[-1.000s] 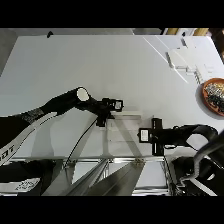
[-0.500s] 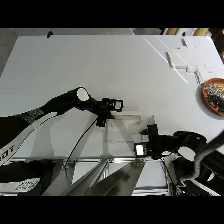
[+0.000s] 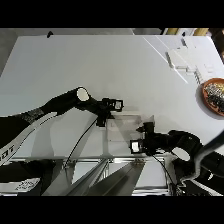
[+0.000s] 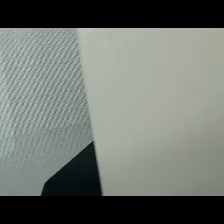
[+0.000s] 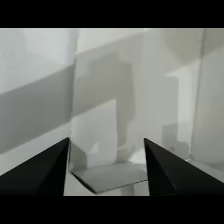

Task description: Fold the box and place the chain.

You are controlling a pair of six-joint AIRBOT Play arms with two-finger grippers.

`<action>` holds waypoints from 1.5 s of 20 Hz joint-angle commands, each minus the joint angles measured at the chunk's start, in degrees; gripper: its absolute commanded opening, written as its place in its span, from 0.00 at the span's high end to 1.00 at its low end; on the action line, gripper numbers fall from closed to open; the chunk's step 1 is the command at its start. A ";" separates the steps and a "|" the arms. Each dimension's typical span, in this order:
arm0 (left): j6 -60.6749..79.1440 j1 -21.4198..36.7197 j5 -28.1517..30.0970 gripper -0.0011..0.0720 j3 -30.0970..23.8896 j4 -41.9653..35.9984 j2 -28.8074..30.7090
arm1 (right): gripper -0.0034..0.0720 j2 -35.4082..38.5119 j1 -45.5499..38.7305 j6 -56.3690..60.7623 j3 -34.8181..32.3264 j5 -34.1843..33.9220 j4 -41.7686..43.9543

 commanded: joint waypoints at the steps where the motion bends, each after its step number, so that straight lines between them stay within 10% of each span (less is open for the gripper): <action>1: 0.02 0.00 0.02 0.97 0.00 0.00 0.02 | 0.36 -0.59 -2.01 3.48 3.52 0.83 -0.17; 30: 0.02 0.02 0.00 0.97 0.00 0.00 0.04 | 0.04 -4.96 -31.30 -33.42 7.15 11.13 27.54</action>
